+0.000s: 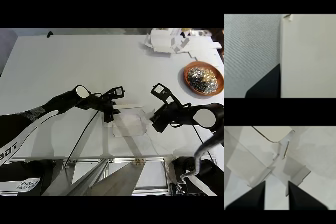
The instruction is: Fold the box and place the chain.
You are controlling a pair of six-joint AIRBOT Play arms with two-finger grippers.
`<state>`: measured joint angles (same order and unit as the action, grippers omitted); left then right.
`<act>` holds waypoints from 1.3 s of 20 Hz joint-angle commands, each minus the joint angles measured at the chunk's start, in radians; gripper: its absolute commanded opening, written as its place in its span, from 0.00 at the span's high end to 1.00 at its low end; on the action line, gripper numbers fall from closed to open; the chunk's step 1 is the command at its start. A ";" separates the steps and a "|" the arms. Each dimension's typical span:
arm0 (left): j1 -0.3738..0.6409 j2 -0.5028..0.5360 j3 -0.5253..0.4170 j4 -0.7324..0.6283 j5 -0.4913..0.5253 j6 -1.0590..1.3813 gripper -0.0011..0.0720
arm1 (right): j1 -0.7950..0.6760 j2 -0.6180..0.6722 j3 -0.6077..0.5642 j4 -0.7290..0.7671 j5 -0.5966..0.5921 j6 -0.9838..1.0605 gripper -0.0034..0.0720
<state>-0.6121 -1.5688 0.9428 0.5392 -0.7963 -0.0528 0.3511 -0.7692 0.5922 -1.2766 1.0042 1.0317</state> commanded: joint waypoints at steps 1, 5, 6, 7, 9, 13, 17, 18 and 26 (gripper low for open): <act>-0.001 -0.001 0.001 0.000 -0.001 0.000 0.97 | 0.000 0.000 0.001 0.016 -0.001 -0.087 0.87; -0.001 -0.001 0.001 -0.001 -0.029 0.000 0.97 | 0.000 0.000 0.001 0.079 0.002 -0.211 0.91; -0.001 -0.001 0.001 -0.002 -0.031 0.000 0.97 | 0.000 0.000 0.001 0.088 0.006 -0.211 0.91; -0.001 -0.001 0.001 -0.011 -0.026 0.000 0.97 | 0.000 0.000 0.001 0.090 0.012 -0.210 0.91; 0.000 0.001 0.001 -0.046 -0.025 0.000 0.97 | 0.000 0.000 0.001 0.089 0.021 -0.210 0.91; -0.003 0.002 0.001 -0.044 -0.025 0.004 0.98 | 0.000 0.000 0.000 0.089 0.023 -0.210 0.91; -0.005 0.002 0.003 0.032 -0.031 0.006 0.98 | 0.000 0.000 0.000 0.089 0.020 -0.211 0.91; -0.005 0.002 0.003 0.044 -0.031 0.007 0.98 | 0.000 0.000 0.000 0.089 0.020 -0.211 0.91; -0.005 0.002 0.003 0.046 -0.037 0.007 0.98 | 0.000 0.000 0.000 0.089 0.021 -0.211 0.91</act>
<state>-0.6163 -1.5669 0.9451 0.5758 -0.8307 -0.0460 0.3511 -0.7692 0.5922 -1.1885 1.0245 0.8211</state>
